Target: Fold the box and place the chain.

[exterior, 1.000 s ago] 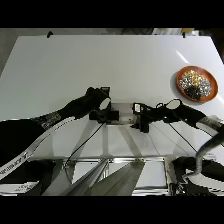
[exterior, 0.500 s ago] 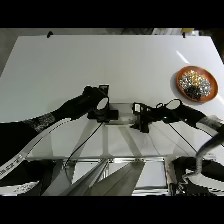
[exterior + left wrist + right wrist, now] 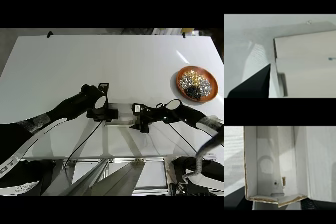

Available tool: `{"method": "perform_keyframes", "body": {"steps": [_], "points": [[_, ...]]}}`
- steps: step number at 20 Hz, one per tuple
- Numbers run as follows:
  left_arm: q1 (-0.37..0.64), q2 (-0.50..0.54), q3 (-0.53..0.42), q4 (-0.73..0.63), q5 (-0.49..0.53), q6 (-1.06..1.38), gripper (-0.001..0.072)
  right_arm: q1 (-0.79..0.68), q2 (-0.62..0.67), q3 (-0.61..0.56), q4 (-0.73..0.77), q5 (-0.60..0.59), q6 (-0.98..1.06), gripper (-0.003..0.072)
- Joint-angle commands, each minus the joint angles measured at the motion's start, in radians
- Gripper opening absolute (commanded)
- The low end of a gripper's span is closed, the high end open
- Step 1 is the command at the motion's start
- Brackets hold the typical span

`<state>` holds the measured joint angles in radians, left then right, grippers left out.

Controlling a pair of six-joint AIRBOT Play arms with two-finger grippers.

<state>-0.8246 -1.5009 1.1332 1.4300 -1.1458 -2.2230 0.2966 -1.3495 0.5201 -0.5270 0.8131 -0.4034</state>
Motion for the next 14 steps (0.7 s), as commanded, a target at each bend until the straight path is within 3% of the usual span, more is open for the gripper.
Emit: {"method": "perform_keyframes", "body": {"steps": [1, 5, 6, 7, 8, 11, 14], "points": [[0.032, 0.072, 0.001, -0.001, -0.009, 0.148, 0.0285, -0.001, 0.001, 0.0, 0.001, -0.001, 0.002, 0.0403], [0.111, 0.216, 0.001, 0.0, -0.152, 0.441, 0.032, -0.001, 0.001, 0.0, 0.001, -0.001, 0.002, 0.0403], [0.137, 0.256, 0.0, -0.004, -0.203, 0.533, 0.0455, -0.001, 0.001, 0.0, 0.001, -0.001, 0.002, 0.0403], [0.17, 0.298, -0.005, -0.005, -0.245, 0.633, 0.0659, -0.001, 0.001, 0.0, 0.001, -0.001, 0.002, 0.0403], [0.204, 0.341, -0.023, -0.006, -0.257, 0.74, 0.0691, -0.001, 0.001, 0.0, 0.001, -0.001, 0.002, 0.0403], [0.336, 0.464, -0.165, -0.135, -0.172, 1.298, 0.0693, -0.001, 0.001, 0.0, 0.001, -0.001, 0.002, 0.0403], [0.457, 0.495, -0.4, -0.396, -0.012, 2.064, 0.0692, -0.001, 0.001, 0.0, 0.001, -0.001, 0.002, 0.0403]]}}
